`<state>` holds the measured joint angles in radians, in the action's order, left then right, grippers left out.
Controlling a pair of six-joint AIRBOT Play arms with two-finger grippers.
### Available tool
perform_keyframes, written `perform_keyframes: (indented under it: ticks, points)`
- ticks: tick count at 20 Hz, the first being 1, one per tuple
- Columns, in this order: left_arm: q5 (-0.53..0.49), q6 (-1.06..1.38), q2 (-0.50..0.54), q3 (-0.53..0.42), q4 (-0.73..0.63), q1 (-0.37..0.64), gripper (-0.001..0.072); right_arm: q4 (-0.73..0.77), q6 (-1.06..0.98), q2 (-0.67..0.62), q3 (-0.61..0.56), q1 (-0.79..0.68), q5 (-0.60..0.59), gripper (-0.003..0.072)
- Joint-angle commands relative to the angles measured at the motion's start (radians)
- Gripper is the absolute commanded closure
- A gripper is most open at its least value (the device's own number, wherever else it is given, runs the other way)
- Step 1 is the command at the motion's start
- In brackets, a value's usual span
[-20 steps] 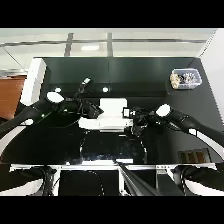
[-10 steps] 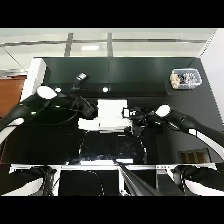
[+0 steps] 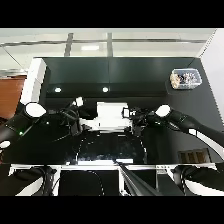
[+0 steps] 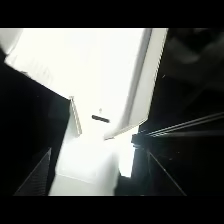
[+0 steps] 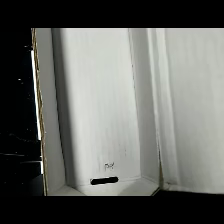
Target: Fold the box and place the chain.
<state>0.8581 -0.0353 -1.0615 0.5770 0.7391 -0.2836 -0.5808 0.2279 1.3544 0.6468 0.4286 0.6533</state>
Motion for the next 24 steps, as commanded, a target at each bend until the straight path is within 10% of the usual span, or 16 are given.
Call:
perform_keyframes:
  ticks: [1, 6, 11, 24]
  points:
    - [-0.098, 0.167, -0.037, -0.015, 0.095, -0.065, 0.0005, 0.0, 0.0, 0.001, -0.001, 0.0, 0.0, 0.0622]
    - [-0.095, 0.166, -0.117, 0.032, 0.038, -0.103, 0.0043, 0.0, 0.0, 0.001, -0.001, 0.0, 0.0, 0.0622]
    - [-0.095, 0.167, -0.121, 0.032, -0.017, -0.102, 0.0437, 0.0, 0.0, 0.001, -0.001, 0.0, 0.0, 0.0622]
    - [-0.171, 0.166, -0.195, 0.032, -0.241, -0.139, 0.0488, 0.0, 0.0, 0.001, -0.001, 0.0, 0.0, 0.0622]
